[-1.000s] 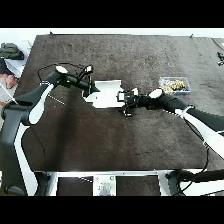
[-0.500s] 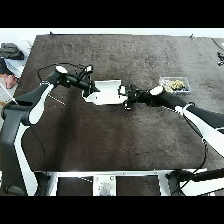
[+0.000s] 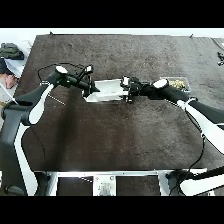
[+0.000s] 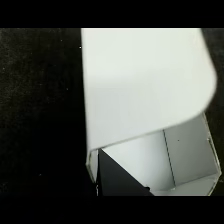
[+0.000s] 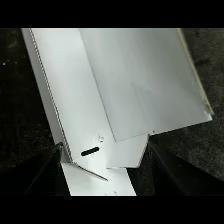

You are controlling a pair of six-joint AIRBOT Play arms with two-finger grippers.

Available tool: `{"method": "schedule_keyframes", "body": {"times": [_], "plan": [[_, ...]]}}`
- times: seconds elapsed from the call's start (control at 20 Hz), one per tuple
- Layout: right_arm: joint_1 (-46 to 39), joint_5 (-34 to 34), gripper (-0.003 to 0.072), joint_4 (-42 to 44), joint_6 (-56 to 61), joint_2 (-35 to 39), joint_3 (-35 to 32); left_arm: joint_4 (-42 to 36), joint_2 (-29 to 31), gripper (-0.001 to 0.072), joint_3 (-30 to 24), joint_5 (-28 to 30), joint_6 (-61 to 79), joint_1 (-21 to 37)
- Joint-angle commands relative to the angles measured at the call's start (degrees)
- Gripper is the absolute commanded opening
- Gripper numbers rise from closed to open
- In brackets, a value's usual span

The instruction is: Fold the box and place the chain.

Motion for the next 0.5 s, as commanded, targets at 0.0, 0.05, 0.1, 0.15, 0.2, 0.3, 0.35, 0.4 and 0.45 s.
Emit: {"method": "schedule_keyframes", "body": {"times": [0.0,0.05,0.1,0.15,0.2,0.3,0.35,0.4,0.45], "plan": [[-1.1,3.6,0.0591,-0.2,0.0,-1.4,2.3,0.0,0.0,0.0014,0.0,0.0,0.0,0.0],[-1.2,4.3,0.0591,-0.3,0.0,-2.0,3.0,0.0,0.0,0.0014,0.0,0.0,0.0,0.0],[-1.3,5.1,0.0591,-0.2,0.1,-2.7,3.8,0.0,0.0,0.0014,0.0,0.0,0.0,0.0],[-1.4,6.2,0.0591,-0.4,0.3,-3.6,4.7,0.0,0.0,0.0013,0.0,0.0,0.0,0.0],[-1.4,6.9,0.0591,-0.8,0.7,-4.6,5.5,0.0,0.0,0.0013,0.0,0.0,0.0,0.0],[-1.5,7.2,0.0591,-2.5,3.1,-6.0,7.1,0.0,0.0,0.0013,0.0,0.0,0.0,0.0],[-1.6,7.5,0.0591,-3.0,3.5,-6.5,7.8,0.0,0.0,0.0014,0.0,0.0,0.0,0.0],[-1.7,7.8,0.0591,-3.0,3.5,-6.7,8.2,0.0,0.0,0.0014,0.0,0.0,0.0,0.0],[-1.7,7.8,0.0591,-3.2,3.5,-6.8,8.5,0.0,0.0,0.0014,0.0,0.0,0.0,0.0]]}}
